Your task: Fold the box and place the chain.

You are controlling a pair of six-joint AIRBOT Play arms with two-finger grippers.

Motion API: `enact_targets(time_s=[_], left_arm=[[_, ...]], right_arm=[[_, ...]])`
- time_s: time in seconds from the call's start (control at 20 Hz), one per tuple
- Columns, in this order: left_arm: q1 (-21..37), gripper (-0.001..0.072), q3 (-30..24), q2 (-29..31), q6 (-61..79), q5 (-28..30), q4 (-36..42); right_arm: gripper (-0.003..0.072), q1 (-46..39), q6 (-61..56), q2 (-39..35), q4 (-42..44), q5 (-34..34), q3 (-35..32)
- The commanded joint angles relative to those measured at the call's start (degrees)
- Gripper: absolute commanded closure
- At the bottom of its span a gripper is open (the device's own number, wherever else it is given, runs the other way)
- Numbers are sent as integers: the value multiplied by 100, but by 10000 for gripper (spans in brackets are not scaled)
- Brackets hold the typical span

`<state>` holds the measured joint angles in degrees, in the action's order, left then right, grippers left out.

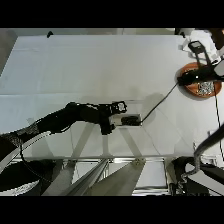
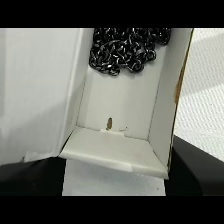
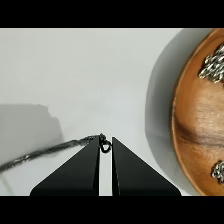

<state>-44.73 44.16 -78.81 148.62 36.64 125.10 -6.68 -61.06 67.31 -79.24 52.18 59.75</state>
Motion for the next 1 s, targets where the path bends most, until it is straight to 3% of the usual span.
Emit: enact_targets(time_s=[0.0,0.1,0.3,0.5,0.95], left_arm=[[0,313,4,4,2,0,-2],[0,313,2,4,2,-2,-2],[0,313,4,4,2,-2,0],[0,313,4,4,2,-2,-2],[0,313,4,4,2,-2,-2]], right_arm=[[667,7,179,-1104,1088,409,4],[667,7,542,-1738,1810,780,4],[667,7,756,-2815,2365,1469,4],[667,7,990,-3622,3438,1794,4],[667,7,2015,-3912,5742,1635,2]])
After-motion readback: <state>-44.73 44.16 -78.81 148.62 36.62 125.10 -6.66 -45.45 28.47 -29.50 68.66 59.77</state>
